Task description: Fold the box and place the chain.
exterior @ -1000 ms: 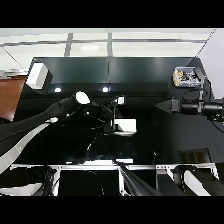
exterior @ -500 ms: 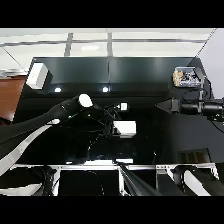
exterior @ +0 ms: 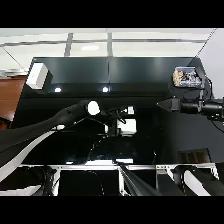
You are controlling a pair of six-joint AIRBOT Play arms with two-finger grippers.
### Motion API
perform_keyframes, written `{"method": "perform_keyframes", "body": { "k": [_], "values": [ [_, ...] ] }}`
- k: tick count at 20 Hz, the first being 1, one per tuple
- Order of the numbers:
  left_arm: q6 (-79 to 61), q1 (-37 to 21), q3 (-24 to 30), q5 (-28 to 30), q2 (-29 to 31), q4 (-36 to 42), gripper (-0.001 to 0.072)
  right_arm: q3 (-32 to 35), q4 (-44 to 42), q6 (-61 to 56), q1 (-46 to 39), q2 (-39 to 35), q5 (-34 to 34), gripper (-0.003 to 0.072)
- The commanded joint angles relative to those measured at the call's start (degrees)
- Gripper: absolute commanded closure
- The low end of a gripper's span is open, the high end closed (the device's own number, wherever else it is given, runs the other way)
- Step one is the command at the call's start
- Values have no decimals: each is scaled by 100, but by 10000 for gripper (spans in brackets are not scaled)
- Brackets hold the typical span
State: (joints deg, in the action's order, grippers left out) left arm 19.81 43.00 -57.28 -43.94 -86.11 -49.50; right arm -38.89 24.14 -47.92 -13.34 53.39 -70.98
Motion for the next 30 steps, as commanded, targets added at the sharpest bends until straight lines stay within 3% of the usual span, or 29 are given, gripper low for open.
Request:
{"method": "perform_keyframes", "body": {
  "k": [1,6,11,14,17,20,23,27,30],
  "values": [
    [1163,-192,-166,39,328,-953,435,-2,15,-2,-20,-2,254,671],
    [2319,-1567,-197,-710,1335,-1766,435,-2,11,-2,-17,-2,485,671],
    [3849,-3595,-173,-2221,1867,-1923,435,-2,15,-2,-17,-2,595,671],
    [4367,-4715,258,-2693,2098,-2020,435,-2,13,-2,-15,-2,695,671],
    [4328,-5700,957,-2435,2308,-2448,435,-2,15,-2,-15,-2,704,671],
    [4343,-6601,1043,-2052,2286,-2680,435,-2,15,-4,-15,-2,715,671],
    [4295,-7230,1038,-1121,2245,-2673,433,-2,13,-11,-13,0,715,671],
    [4205,-7156,684,-249,1720,-2437,434,-2,11,-70,-11,-2,719,671],
    [4192,-6964,70,-223,966,-2479,434,-2,11,-92,-11,-2,717,671]
  ]
}}
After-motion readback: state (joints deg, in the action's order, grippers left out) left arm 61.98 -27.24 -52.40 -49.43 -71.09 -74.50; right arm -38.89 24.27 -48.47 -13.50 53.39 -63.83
